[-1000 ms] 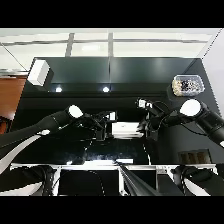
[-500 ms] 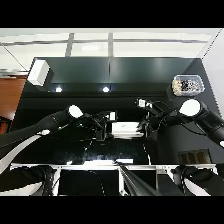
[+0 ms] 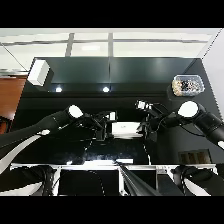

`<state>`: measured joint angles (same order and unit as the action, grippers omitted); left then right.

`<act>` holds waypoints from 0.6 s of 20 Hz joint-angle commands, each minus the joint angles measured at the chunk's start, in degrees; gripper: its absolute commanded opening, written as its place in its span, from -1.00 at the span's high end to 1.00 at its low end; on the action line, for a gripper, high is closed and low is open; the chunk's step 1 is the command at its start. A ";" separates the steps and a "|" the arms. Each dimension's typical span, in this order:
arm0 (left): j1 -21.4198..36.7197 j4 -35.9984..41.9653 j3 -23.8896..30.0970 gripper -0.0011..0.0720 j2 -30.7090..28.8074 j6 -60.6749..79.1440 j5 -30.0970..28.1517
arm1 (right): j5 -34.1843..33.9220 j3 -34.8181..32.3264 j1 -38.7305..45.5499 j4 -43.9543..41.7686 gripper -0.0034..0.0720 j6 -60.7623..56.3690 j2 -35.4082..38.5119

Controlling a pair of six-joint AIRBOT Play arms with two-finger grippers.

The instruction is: Fold the box and place the chain.

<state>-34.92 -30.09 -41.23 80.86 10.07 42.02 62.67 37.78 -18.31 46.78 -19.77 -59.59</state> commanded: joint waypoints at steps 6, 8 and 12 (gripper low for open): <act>0.02 -0.02 -0.04 0.50 0.02 -0.04 0.02 | 6.25 5.88 6.40 -2.56 0.62 -18.25 1.27; 0.02 -0.02 -0.04 0.50 0.02 -0.04 0.02 | 10.05 3.65 12.17 -10.36 0.90 -22.86 1.22; 0.02 -0.02 -0.04 0.50 0.02 -0.04 0.02 | 8.87 -6.88 13.51 -29.75 0.90 -24.13 1.05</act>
